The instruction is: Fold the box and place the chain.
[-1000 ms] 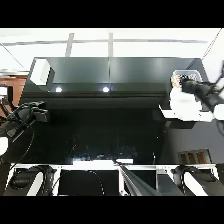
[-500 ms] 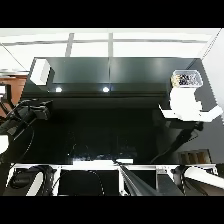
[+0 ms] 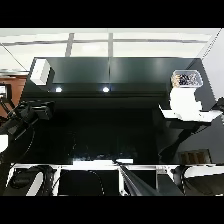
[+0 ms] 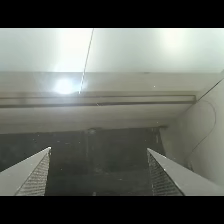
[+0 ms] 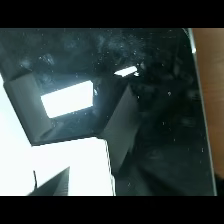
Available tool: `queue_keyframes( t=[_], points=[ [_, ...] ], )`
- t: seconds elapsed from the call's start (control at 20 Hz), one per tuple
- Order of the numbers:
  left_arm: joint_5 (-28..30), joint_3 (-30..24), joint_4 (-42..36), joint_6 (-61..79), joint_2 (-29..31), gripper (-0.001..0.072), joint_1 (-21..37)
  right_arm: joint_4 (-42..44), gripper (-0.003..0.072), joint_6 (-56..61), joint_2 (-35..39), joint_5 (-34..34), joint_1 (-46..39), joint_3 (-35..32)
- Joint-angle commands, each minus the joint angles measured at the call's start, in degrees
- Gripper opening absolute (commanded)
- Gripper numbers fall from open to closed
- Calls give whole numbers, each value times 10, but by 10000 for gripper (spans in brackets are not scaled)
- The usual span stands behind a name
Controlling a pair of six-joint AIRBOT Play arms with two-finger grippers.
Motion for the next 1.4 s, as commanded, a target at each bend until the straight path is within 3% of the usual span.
queue_keyframes(
  t=[0.0,0.05,0.25,0.4,0.55,0.75,0.85,1.0,1.15,1.25,1.35],
  points=[
    [-1,0,-2,1,0,712,0,-12,48,-37,-13,5,11,12],
    [-1,0,-2,1,0,712,0,1,7,-54,-12,23,11,17],
    [1,0,-5,1,0,712,0,83,12,-75,14,78,11,13],
    [-1,0,-19,1,0,712,0,212,12,-90,72,64,12,-47],
    [-17,0,-34,6,-1,712,-12,352,12,-149,142,45,27,-160],
    [-19,0,-69,-3,-35,708,-107,540,12,-267,267,-67,119,-365],
    [-2,3,-119,-33,-89,707,-153,606,12,-310,324,-143,205,-455],
    [-20,44,-196,-40,-215,706,-186,656,12,-335,363,-252,345,-538],
    [-122,137,-261,-1,-353,706,-158,651,12,-335,363,-319,444,-555],
    [-222,194,-336,75,-437,706,-124,652,12,-335,363,-331,473,-555],
    [-285,234,-354,107,-508,707,-108,651,12,-335,363,-327,478,-555]
  ],
)
